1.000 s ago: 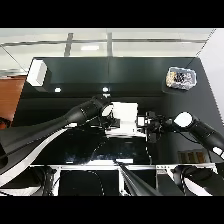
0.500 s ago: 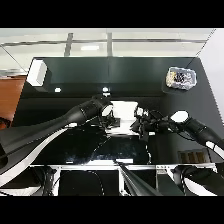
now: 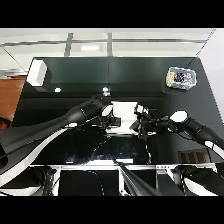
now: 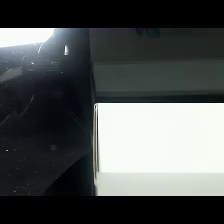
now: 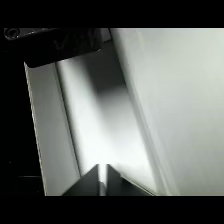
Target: Fold the box and place the chain.
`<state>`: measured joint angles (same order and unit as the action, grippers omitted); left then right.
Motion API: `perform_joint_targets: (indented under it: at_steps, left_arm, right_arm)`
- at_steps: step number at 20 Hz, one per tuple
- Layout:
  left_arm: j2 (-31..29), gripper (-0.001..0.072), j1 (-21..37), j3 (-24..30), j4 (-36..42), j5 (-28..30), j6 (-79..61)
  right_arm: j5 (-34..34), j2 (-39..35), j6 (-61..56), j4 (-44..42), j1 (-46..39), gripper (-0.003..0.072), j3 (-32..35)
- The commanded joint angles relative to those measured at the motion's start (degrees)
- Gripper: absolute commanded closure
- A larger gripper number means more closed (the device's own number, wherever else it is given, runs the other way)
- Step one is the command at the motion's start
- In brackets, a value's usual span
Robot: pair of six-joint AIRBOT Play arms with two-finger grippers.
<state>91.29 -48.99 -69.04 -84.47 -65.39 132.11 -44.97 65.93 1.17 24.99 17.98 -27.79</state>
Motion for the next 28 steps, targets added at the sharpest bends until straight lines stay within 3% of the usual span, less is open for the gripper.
perform_joint_targets:
  at_steps: [1,3,5,8,10,12,15,17,22,24,28]
  left_arm:
    - [0.0,0.0681,0.0,0.0,-0.1,-0.3,-0.1]
    - [0.0,0.0681,0.0,0.0,-0.1,-0.7,-0.1]
    - [0.0,0.0681,0.0,0.0,-0.1,-0.9,-0.1]
    - [0.0,0.0681,0.1,0.0,-0.1,-0.6,-0.1]
    - [0.0,0.0681,0.1,0.0,-0.1,-0.7,-0.1]
    - [0.0,0.0681,0.1,0.0,-0.1,-0.7,-0.1]
    - [0.0,0.0681,0.1,0.0,-0.2,-0.4,-0.1]
    - [0.0,0.0681,0.1,0.0,-0.2,-0.4,-0.1]
    - [0.0,0.0681,0.1,0.0,-0.2,-0.5,-0.1]
    - [0.0,0.0681,0.1,0.0,-0.2,-0.5,-0.1]
    - [0.0,0.0681,0.1,0.0,-0.1,-0.5,-0.1]
  right_arm:
    - [-2.4,-2.1,-21.7,4.7,-2.4,0.0673,-0.9]
    - [-11.4,-5.4,-41.8,16.1,-8.3,0.0674,-5.3]
    - [-17.9,-9.3,-51.3,28.6,-16.4,0.0674,-10.4]
    - [-15.7,-12.7,-70.5,43.3,-31.8,0.0673,-11.5]
    - [-14.6,-11.9,-81.4,38.1,-41.2,0.0673,-8.4]
    - [-14.1,-11.1,-77.0,27.5,-44.2,0.0673,-3.5]
    - [-16.9,-6.4,-67.1,14.4,-40.5,0.0674,2.7]
    - [-18.2,-2.2,-64.3,13.0,-34.4,0.0674,3.5]
    - [-12.9,2.2,-60.3,7.3,-21.0,0.0673,3.4]
    - [-14.2,2.2,-56.8,4.0,-19.1,0.0673,3.0]
    - [-19.6,2.2,-51.1,5.3,-18.9,0.0674,-0.5]
